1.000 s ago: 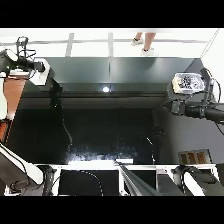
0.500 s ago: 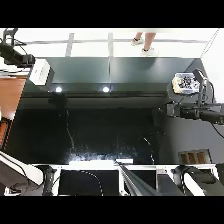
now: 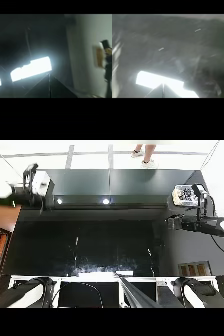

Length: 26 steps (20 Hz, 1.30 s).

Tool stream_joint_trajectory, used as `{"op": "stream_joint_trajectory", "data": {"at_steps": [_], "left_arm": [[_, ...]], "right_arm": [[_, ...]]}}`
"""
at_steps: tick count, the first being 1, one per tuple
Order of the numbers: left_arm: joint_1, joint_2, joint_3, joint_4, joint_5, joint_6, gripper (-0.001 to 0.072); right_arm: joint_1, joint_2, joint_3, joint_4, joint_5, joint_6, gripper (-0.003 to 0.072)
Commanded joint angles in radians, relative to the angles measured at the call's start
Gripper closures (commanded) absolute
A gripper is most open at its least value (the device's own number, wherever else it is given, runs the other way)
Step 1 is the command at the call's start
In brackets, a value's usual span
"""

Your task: Fold the box and place the chain.

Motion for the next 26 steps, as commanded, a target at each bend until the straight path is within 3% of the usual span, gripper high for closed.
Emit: {"op": "stream_joint_trajectory", "data": {"at_steps": [1, 3, 6, 10, 26], "left_arm": [[-0.055, 0.358, -0.43, -0.024, 0.312, 0.127, 0.0686], [-0.032, 0.471, -0.516, -0.019, 0.33, 0.117, 0.0686], [-0.021, 0.53, -0.524, -0.021, 0.307, 0.112, 0.0686], [-0.021, 0.534, -0.525, -0.075, 0.305, 0.111, 0.0686], [-0.021, 0.534, -0.525, -0.076, 0.305, 0.111, 0.0686]], "right_arm": [[0.001, 0.001, -0.111, -0.051, -0.291, -0.043, 0.0677], [0.001, 0.001, -0.142, -0.059, -0.33, -0.043, 0.0676], [0.001, 0.001, -0.142, -0.058, -0.327, -0.042, 0.0673], [0.001, 0.001, -0.142, -0.058, -0.327, -0.042, 0.0673], [0.001, 0.001, -0.142, -0.058, -0.327, -0.042, 0.0673]]}}
